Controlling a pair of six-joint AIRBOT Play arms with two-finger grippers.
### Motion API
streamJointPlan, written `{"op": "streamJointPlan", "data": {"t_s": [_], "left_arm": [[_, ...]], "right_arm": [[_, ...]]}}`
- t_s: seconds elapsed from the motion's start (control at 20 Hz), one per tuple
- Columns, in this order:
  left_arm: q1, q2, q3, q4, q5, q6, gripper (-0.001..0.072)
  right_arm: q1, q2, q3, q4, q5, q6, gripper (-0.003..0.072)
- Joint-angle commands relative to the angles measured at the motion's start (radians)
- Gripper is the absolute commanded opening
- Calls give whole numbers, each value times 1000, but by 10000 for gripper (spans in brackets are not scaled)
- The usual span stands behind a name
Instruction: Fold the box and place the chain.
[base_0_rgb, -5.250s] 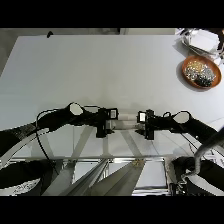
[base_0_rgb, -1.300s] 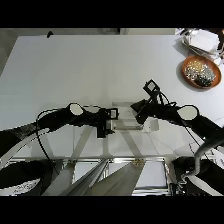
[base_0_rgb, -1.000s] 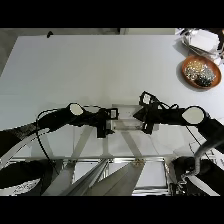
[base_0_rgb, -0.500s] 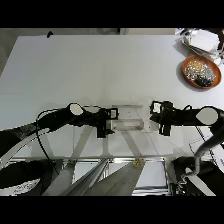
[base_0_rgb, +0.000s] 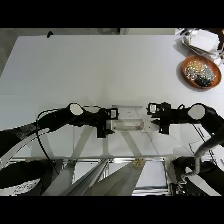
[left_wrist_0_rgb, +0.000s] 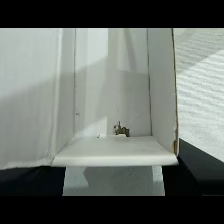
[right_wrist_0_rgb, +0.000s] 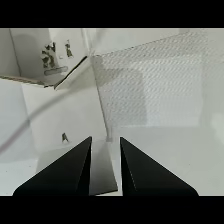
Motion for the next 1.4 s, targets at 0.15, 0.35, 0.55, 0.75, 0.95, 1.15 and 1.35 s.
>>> {"op": "streamJointPlan", "data": {"t_s": [0.15, 0.35, 0.55, 0.75, 0.95, 1.15, 1.35], "left_arm": [[0, 0, 0, 0, 0, 0, 320], [0, 0, 0, 0, 0, 0, 320], [0, 0, 0, 0, 0, 0, 320], [0, 0, 0, 0, 0, 0, 320], [0, 0, 0, 0, 0, 0, 320], [0, 0, 0, 0, 0, 0, 320], [0, 0, 0, 0, 0, 0, 320]], "right_arm": [[98, -25, -2, 97, 16, -173, 200], [130, -54, -2, 102, 21, -169, 198], [152, -54, -2, 126, 16, -169, 193], [178, -54, -2, 160, -40, -169, 149], [205, -61, -2, 179, -67, -167, 148], [227, -63, -2, 197, -67, -154, 149], [232, -80, -2, 200, -66, -151, 180]]}}
